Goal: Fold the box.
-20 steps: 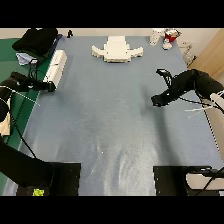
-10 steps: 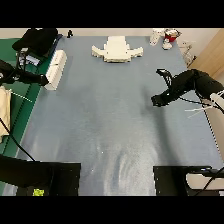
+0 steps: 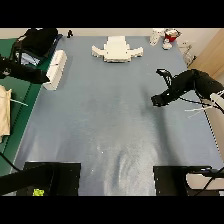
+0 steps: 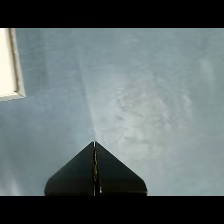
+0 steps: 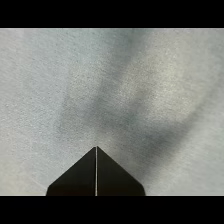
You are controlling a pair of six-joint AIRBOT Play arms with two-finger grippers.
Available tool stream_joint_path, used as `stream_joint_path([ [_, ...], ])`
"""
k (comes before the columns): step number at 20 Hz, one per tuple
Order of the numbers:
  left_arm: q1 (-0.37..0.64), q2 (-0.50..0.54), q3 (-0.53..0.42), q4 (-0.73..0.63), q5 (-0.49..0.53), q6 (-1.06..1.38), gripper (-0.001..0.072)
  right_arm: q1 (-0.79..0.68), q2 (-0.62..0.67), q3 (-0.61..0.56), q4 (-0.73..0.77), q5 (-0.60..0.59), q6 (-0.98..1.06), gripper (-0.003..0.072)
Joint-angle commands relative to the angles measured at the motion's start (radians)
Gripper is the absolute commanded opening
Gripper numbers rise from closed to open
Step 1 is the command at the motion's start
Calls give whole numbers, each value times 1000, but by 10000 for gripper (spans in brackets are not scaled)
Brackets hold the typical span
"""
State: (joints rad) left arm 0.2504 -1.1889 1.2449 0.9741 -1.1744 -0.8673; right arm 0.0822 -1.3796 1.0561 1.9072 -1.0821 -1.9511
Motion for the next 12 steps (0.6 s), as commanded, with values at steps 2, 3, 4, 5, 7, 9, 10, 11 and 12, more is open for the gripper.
stream_joint_path([
  [2,-216,137,-222,-4,79,-150,10,0,-1,1,0,0,0,3],
  [3,-274,153,-282,-4,119,-163,10,0,-1,1,0,0,0,3],
  [4,-336,163,-341,-3,167,-179,11,0,-1,1,0,0,0,3],
  [5,-395,163,-390,-3,222,-183,12,0,-1,1,0,0,0,4],
  [7,-481,154,-457,-4,347,-197,15,0,-1,1,0,0,0,3],
  [9,-531,135,-481,-4,427,-198,15,0,-1,1,0,0,0,3],
  [10,-545,129,-480,-9,437,-199,15,0,-1,1,0,0,0,3],
  [11,-553,128,-480,-10,436,-199,15,0,-1,1,0,0,0,3],
  [12,-559,129,-480,-10,433,-199,15,0,-1,1,0,0,0,4],
])
